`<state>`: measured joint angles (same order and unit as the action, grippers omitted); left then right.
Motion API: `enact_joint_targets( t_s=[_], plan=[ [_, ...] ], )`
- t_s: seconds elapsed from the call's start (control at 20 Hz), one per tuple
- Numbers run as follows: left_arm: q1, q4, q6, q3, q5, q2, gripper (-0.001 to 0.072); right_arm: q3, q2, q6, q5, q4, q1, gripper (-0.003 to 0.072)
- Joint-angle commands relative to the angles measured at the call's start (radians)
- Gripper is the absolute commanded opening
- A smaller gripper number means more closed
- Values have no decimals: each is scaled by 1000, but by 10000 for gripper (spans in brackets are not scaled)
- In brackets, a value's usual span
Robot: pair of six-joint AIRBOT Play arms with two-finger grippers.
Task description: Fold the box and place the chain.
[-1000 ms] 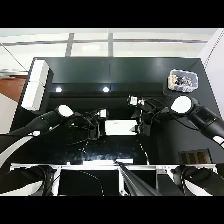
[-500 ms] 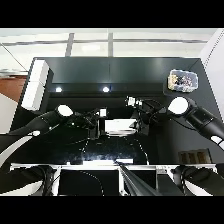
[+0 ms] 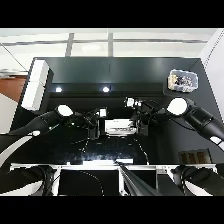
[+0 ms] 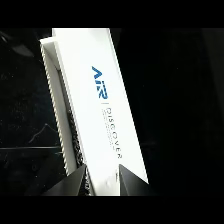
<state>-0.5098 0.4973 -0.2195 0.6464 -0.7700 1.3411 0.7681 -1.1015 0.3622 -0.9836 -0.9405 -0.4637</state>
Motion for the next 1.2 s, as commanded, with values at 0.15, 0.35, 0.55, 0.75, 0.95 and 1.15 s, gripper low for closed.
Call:
enact_joint_targets(
  t_s=[0.15, 0.35, 0.55, 0.75, 0.95, 1.15],
  plan=[
    [0, 0, 0, 0, 0, 1, 464, 0, -2, 1, 0, -5, -2, 273],
    [0, 0, 0, 0, 0, 1, 464, 0, -5, 1, -3, -23, -2, 274],
    [0, 0, 0, 0, 0, 1, 464, 0, -5, 1, -3, -47, -2, 274],
    [0, 1, 0, 0, 0, 1, 465, 0, -8, 1, -6, -56, -2, 274],
    [0, 0, 0, 0, 0, 1, 465, 0, -11, 2, -8, -55, -2, 274],
    [0, 0, 0, 0, 0, 1, 464, 0, -11, 18, -28, -56, -2, 274]
  ],
)
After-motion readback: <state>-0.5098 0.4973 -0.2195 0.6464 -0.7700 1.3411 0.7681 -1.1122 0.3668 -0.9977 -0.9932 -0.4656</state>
